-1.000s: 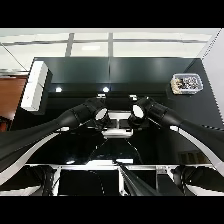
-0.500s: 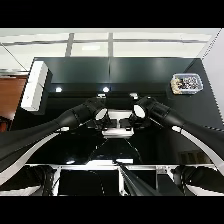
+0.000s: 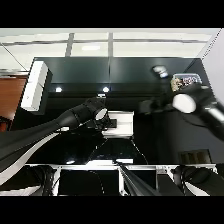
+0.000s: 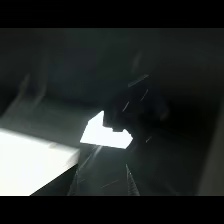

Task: Fold the box and place the chain.

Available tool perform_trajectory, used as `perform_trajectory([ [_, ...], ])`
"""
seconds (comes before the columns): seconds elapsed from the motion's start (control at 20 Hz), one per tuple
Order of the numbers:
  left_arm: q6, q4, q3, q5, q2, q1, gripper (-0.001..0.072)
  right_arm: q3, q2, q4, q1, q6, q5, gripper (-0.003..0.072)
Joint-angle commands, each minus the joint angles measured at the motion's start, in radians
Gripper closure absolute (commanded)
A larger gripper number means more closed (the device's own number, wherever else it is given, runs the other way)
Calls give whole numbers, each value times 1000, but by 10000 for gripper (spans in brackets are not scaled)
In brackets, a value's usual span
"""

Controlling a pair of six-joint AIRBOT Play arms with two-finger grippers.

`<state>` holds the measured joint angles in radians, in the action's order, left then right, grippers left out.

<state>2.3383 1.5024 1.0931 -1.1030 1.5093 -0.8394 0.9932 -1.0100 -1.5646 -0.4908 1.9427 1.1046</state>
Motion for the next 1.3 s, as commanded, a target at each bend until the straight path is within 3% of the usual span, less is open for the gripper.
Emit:
perform_trajectory([
  [0.0,0,0,0,-2,0,0,683,-17,72,-341,168,-40,-79,337],
  [0.1,0,0,0,-2,0,0,683,-80,61,-383,293,-40,-263,302],
  [0.15,0,0,0,0,0,0,683,-116,43,-359,360,-28,-352,42],
  [0.2,0,0,0,3,0,0,682,-137,3,-302,434,-24,-402,-30],
  [0.3,0,0,0,2,0,1,683,-119,-111,-193,558,-24,-414,-30],
  [0.4,0,0,0,2,0,0,683,-24,-232,-81,669,-25,-404,-30],
  [0.5,0,0,0,2,0,1,683,141,-365,30,754,-31,-324,-29],
  [0.65,0,0,0,-5,0,0,682,416,-568,49,788,-74,-131,-23],
  [0.85,0,0,0,-9,0,0,683,658,-762,76,792,-73,-7,-21],
  [0.9,0,0,0,-9,0,0,683,695,-800,76,792,-68,18,-20],
  [0.95,0,0,0,-9,0,0,683,721,-834,69,792,-49,37,42],
  [1.25,0,0,0,-9,0,0,683,737,-921,72,814,-2,-32,49],
])
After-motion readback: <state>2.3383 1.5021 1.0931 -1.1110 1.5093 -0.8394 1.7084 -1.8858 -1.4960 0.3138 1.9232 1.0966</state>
